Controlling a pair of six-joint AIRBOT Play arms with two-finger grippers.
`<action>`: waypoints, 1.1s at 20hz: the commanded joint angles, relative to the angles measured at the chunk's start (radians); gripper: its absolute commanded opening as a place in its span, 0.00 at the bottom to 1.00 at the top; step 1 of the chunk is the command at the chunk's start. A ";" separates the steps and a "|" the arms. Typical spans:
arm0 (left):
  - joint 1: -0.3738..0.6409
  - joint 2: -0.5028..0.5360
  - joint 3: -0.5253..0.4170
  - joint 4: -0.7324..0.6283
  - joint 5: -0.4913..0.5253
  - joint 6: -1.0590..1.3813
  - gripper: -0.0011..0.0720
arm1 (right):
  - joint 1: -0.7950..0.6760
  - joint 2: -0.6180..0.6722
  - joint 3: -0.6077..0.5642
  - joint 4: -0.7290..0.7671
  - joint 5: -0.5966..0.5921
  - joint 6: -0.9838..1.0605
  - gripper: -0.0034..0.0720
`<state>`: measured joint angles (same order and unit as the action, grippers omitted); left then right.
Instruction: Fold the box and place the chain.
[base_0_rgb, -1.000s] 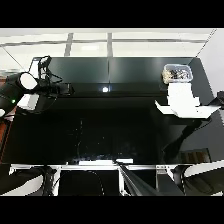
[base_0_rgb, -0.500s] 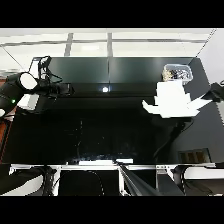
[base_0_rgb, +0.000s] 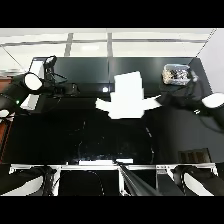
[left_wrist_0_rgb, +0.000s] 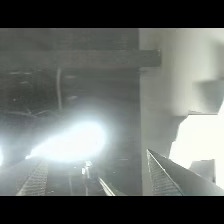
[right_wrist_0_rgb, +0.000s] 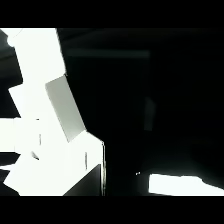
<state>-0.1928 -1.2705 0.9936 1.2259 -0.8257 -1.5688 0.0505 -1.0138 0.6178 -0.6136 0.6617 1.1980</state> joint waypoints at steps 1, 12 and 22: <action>-0.010 -0.048 0.001 -0.179 -0.007 0.126 0.98 | 0.277 0.053 -0.135 0.109 -0.332 0.006 0.07; 0.136 -0.477 0.120 -0.797 -0.542 0.793 0.98 | 0.437 0.053 -0.160 0.111 -0.304 0.007 0.07; 0.084 -0.560 0.234 -0.586 -0.797 1.049 0.51 | 0.436 0.053 -0.160 0.108 -0.306 0.007 0.07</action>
<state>-0.0940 -1.8175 1.2102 0.5888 -1.5650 -0.5877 0.4854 -0.9619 0.4572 -0.5053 0.3565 1.2045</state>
